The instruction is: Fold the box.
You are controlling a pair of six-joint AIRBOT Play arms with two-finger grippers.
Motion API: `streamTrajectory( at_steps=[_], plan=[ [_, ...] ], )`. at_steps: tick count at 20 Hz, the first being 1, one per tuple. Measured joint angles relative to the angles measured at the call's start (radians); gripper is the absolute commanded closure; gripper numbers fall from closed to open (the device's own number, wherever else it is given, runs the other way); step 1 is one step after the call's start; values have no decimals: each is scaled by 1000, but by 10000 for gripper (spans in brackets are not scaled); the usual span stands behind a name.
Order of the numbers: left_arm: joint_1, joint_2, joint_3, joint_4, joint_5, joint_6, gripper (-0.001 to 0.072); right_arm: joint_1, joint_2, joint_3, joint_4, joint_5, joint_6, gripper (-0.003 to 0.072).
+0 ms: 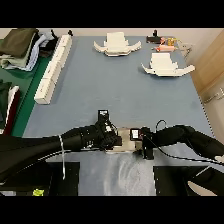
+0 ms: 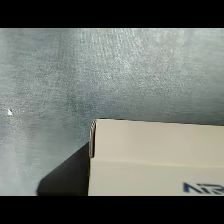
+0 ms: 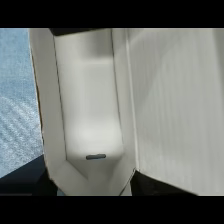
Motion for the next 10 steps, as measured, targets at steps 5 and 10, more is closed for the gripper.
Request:
streamTrajectory(
  at_steps=[5,10],
  plan=[
    [0,0,26,-5,-11,22,111,0,0,0,0,0,1,174],
    [2,31,51,-1,-55,52,123,0,0,0,0,0,1,174]
  ],
)
